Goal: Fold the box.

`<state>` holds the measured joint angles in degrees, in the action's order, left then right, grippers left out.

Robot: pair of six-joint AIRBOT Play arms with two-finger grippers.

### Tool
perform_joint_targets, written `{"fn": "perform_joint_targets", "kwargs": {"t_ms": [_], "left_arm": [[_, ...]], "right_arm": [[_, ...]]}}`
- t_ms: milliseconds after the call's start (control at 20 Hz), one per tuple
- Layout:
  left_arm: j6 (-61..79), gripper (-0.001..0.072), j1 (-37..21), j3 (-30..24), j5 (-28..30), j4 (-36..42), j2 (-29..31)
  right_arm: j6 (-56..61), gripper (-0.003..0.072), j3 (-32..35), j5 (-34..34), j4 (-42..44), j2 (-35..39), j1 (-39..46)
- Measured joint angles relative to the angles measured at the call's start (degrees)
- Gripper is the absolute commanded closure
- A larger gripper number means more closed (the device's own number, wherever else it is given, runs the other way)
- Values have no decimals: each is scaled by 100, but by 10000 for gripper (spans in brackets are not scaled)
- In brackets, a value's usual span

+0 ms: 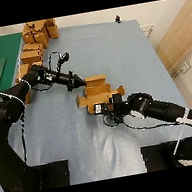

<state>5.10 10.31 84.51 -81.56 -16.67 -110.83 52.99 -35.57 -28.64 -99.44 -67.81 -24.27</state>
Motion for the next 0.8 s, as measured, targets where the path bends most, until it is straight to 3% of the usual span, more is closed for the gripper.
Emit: {"fn": "perform_joint_targets", "kwargs": {"t_ms": [500, 800], "left_arm": [[-13, 695, 2, 0, -181, -7, 0], [-44, 695, 2, 7, -337, -11, 0]], "right_arm": [[-264, 118, -31, 570, -249, -125, 595], [-896, 130, -243, 719, 470, -120, 791]]}}
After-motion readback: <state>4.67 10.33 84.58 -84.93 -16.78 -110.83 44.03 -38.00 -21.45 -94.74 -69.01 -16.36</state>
